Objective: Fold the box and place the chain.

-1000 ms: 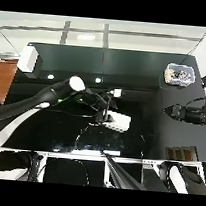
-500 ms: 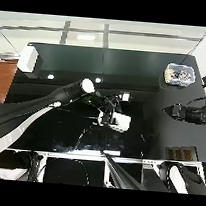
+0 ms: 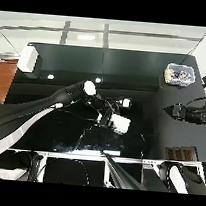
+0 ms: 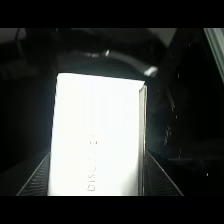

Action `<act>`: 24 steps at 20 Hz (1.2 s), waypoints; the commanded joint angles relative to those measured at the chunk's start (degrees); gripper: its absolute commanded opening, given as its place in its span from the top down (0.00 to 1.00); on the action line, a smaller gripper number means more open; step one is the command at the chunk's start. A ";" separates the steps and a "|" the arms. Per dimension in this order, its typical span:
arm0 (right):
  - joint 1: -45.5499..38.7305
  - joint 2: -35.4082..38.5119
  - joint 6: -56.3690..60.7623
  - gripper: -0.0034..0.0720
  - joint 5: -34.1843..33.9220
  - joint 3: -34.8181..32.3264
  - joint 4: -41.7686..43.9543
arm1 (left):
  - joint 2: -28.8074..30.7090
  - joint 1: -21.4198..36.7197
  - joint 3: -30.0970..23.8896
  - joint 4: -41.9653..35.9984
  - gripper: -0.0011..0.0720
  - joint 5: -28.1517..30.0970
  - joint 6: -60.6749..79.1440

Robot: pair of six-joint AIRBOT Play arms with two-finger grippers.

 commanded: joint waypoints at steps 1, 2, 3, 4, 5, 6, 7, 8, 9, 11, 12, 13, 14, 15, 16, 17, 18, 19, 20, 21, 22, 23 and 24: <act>0.00 0.04 0.00 0.94 -0.04 0.00 0.00 | -0.17 -1.57 0.02 5.25 0.04 2.38 0.04; 0.00 0.04 0.00 0.94 -0.04 0.00 0.00 | -0.50 -1.86 0.02 5.09 0.04 3.56 0.04; 0.00 0.04 0.00 0.94 -0.04 0.00 0.00 | -0.92 -2.43 0.02 4.52 0.04 5.25 0.00; 0.00 0.04 0.00 0.94 -0.02 0.00 0.02 | -1.40 -2.97 0.02 4.44 0.04 6.71 0.00; 0.00 0.04 0.00 0.94 -0.02 0.00 0.02 | -1.84 -3.34 0.02 4.37 0.04 7.80 -0.02; 0.00 0.04 0.00 0.94 -0.02 0.00 0.02 | -2.03 -3.61 0.04 4.42 0.04 7.96 -0.42; 0.00 0.04 0.00 0.94 -0.04 0.00 0.02 | -1.95 -3.56 0.22 4.92 0.12 7.98 -3.80; 0.00 0.04 0.00 0.94 -0.07 0.00 0.02 | -1.66 -3.21 0.92 6.80 0.35 6.95 -9.60; 0.00 0.04 0.00 0.94 -0.07 0.00 0.02 | -1.01 -2.56 1.81 9.97 0.41 5.35 -16.83; 0.00 0.04 0.02 0.94 -0.17 0.00 0.02 | 1.75 0.22 2.12 17.88 0.43 3.06 -28.37; 0.00 0.04 0.02 0.94 -0.17 0.00 0.02 | 3.54 2.62 2.14 22.45 0.43 1.11 -33.68; 0.00 0.04 0.02 0.94 -0.20 0.00 0.02 | 5.20 5.46 2.12 26.62 0.43 -1.09 -38.88; 0.00 0.04 0.02 0.94 -0.22 0.00 0.02 | 6.84 8.87 2.08 30.84 0.43 -3.37 -44.46; 0.00 0.04 0.02 0.94 -0.22 0.00 0.02 | 8.52 13.11 2.05 35.21 0.43 -5.73 -50.31; 0.00 0.04 0.02 0.94 -0.22 0.00 0.02 | 10.12 17.75 2.03 39.39 0.43 -7.96 -56.02; 0.00 0.04 0.00 0.94 -0.22 0.00 0.02 | 11.58 22.45 1.95 42.56 0.43 -9.81 -60.48; 0.00 0.04 0.00 0.94 -0.22 0.00 0.00 | 12.81 27.47 1.88 44.57 0.43 -11.72 -64.00; 0.00 0.04 0.00 0.94 -0.22 0.00 0.00 | 13.92 33.24 1.64 45.40 0.43 -13.64 -65.99; 0.00 0.04 0.00 0.94 -0.22 0.00 0.00 | 14.75 38.82 1.09 45.29 0.43 -14.62 -66.97; 0.00 0.04 0.00 0.94 -0.24 0.00 0.00 | 15.47 44.89 0.20 45.24 0.43 -15.17 -67.54; 0.00 0.04 0.00 0.94 -0.28 0.00 0.02 | 15.89 50.84 -0.44 44.98 0.43 -15.47 -68.02; 0.00 0.04 0.00 0.94 -0.33 0.00 0.02 | 16.17 55.98 -0.74 44.15 0.43 -15.32 -68.19; 0.00 0.04 0.00 0.94 -0.55 0.00 0.02 | 16.28 61.00 -0.81 41.90 0.43 -14.43 -68.13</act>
